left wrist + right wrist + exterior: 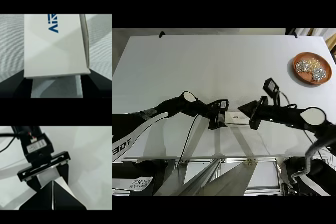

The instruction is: Fold the box and place the chain.

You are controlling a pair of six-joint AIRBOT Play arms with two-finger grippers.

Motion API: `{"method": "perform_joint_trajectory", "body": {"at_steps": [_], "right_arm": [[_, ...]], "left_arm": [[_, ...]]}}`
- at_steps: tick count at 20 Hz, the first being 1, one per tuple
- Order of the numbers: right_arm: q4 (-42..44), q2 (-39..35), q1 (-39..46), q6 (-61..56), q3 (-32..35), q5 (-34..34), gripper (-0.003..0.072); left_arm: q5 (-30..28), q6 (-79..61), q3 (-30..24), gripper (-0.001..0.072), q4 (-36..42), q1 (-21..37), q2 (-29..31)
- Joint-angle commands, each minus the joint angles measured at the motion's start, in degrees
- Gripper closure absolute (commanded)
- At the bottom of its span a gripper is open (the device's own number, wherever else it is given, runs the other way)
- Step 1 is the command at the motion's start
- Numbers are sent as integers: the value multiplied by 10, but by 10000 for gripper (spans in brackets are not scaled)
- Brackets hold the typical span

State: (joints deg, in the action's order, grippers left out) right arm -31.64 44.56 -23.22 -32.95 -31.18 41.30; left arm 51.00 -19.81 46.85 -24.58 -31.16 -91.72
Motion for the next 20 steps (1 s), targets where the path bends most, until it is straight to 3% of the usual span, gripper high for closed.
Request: {"method": "perform_joint_trajectory", "body": {"at_steps": [1,3,6,11,13,15,20], "right_arm": [[-412,-43,26,-471,-104,146,675],[-532,-43,79,-535,-138,319,675],[-581,-29,192,-536,-135,487,674],[-580,-25,291,-543,-135,465,666],[-579,-25,291,-542,-135,467,667],[-579,-25,291,-542,-135,467,667],[-579,-25,291,-542,-135,467,667]], "left_arm": [[-2,-1,1,502,-1,0,0],[-2,-1,1,502,-1,0,0],[-2,-1,1,502,-1,0,0],[-2,-1,1,509,0,0,0],[-2,33,1,701,-5,0,7],[-17,91,1,705,-19,7,32],[-93,323,1,706,-192,92,141]]}}
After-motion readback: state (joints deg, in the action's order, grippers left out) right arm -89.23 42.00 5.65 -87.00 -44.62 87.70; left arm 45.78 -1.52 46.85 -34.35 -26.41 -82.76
